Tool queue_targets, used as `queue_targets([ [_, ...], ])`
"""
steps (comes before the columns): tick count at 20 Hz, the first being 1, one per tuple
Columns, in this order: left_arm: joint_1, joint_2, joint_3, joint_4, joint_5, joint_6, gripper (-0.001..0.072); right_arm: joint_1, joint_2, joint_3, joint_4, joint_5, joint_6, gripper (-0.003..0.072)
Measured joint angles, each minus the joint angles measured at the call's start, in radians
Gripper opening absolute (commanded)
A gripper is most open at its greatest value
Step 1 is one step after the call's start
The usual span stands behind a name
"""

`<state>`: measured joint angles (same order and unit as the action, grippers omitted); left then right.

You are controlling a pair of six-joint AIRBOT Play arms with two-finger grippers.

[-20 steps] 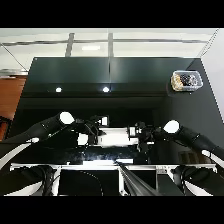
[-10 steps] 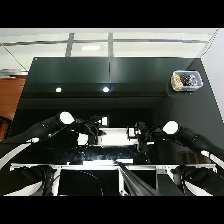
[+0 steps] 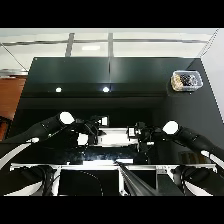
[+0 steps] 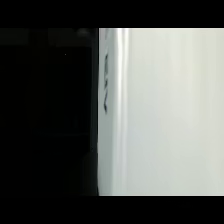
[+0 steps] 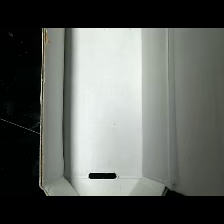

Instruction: Fold the box and place the chain.

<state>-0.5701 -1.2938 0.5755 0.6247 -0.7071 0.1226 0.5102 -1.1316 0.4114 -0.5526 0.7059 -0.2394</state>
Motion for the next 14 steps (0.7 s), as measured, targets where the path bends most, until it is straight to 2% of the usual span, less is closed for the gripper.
queue_targets([
  [2, 0.000, 0.000, 0.000, 0.000, 0.000, 0.000, 0.0040, 0.000, 0.000, 0.000, 0.000, 0.000, 0.000, 0.0443],
  [4, 0.000, -0.001, -0.001, 0.011, 0.007, -0.015, 0.0364, 0.001, 0.000, 0.000, -0.002, 0.004, -0.003, 0.0443],
  [5, 0.000, 0.002, 0.002, 0.020, 0.010, -0.025, 0.0382, 0.001, 0.000, 0.000, -0.003, 0.006, -0.007, 0.0443],
  [6, 0.000, 0.007, 0.003, 0.034, 0.003, -0.037, 0.0485, 0.001, 0.000, 0.000, -0.003, 0.007, -0.006, 0.0443],
  [7, 0.000, 0.016, 0.003, 0.053, -0.008, -0.050, 0.0522, 0.001, 0.000, 0.000, -0.003, 0.007, -0.005, 0.0442],
  [12, 0.013, 0.150, 0.007, 0.157, -0.011, -0.172, 0.0521, 0.001, 0.000, 0.000, -0.002, 0.003, -0.002, 0.0443],
  [14, 0.032, 0.231, 0.007, 0.212, -0.026, -0.243, 0.0476, 0.001, 0.000, 0.000, -0.001, -0.001, 0.000, 0.0443],
])
